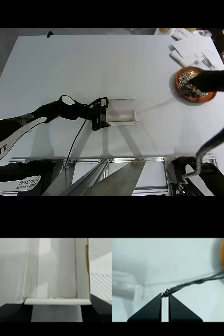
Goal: Fold the box and place the chain.
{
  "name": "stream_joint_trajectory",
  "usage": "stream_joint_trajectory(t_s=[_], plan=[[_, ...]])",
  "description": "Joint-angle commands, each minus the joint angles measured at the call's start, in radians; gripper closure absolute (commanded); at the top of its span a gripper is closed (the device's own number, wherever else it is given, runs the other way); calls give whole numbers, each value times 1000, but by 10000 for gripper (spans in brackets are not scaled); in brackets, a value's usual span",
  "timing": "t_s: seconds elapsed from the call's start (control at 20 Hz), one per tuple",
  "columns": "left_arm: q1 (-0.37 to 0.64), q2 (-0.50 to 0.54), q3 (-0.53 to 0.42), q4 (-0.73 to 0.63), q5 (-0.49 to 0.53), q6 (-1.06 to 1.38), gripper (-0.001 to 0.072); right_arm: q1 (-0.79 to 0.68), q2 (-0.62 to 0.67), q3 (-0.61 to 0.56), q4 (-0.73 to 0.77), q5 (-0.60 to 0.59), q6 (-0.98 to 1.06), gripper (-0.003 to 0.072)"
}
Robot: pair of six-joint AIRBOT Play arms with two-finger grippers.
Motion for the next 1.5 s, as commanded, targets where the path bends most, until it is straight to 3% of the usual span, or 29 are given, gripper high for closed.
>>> stream_joint_trajectory(t_s=[0.0, 0.15, 0.4, 0.6, 1.1, 1.45], plan=[[0, 0, 0, 0, 0, 0, 603, 226, 68, -2, 16, 23, 83, 670], [0, 0, 0, 0, 0, 0, 603, 402, 68, -29, 9, -35, 146, 670], [0, 0, 0, 0, 0, 0, 603, 669, 63, -175, -32, -264, 220, 669], [0, 0, 0, 0, 0, 0, 603, 793, -10, -273, -45, -433, 236, 669], [0, 0, 0, 0, 0, 0, 603, 798, -256, -275, -225, -477, 346, 669], [0, 0, 0, 0, 0, 0, 603, 783, -389, -275, -242, -519, 399, 668]])
